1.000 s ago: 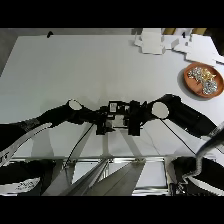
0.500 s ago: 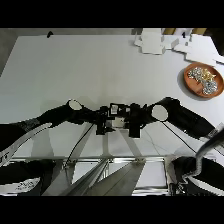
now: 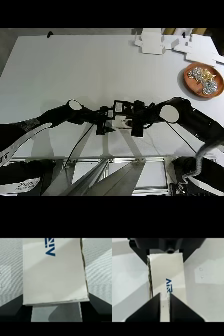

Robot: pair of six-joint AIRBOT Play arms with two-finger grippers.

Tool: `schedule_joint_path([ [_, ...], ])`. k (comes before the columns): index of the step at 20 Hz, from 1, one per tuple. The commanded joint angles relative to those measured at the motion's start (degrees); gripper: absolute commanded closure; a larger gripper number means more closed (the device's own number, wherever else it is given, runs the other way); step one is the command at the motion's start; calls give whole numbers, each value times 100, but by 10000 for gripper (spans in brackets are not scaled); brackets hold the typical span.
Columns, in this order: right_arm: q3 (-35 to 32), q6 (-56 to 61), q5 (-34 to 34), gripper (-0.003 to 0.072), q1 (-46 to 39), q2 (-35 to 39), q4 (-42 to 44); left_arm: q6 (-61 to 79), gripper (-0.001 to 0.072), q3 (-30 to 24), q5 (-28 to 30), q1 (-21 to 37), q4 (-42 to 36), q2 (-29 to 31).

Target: Fold the box and place the chain.

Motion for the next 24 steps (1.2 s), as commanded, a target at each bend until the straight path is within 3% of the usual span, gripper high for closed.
schedule_joint_path([
  [1, -57, 20, 13, 644, -162, -42, 173, -7, 560, 0, 2, 0, -4, 4],
  [11, -619, -2, -42, 664, -160, -358, 195, -7, 560, 0, 0, 2, -4, 4],
  [19, -629, 125, -70, 662, -162, -197, 170, -7, 560, 0, 2, 0, -4, 4],
  [21, -459, 669, 26, 662, -326, 136, -15, -9, 560, 0, 2, 0, -4, 4],
  [24, -81, 2406, 684, 662, -754, 780, -1268, -7, 560, 0, 0, 0, -4, 4],
])
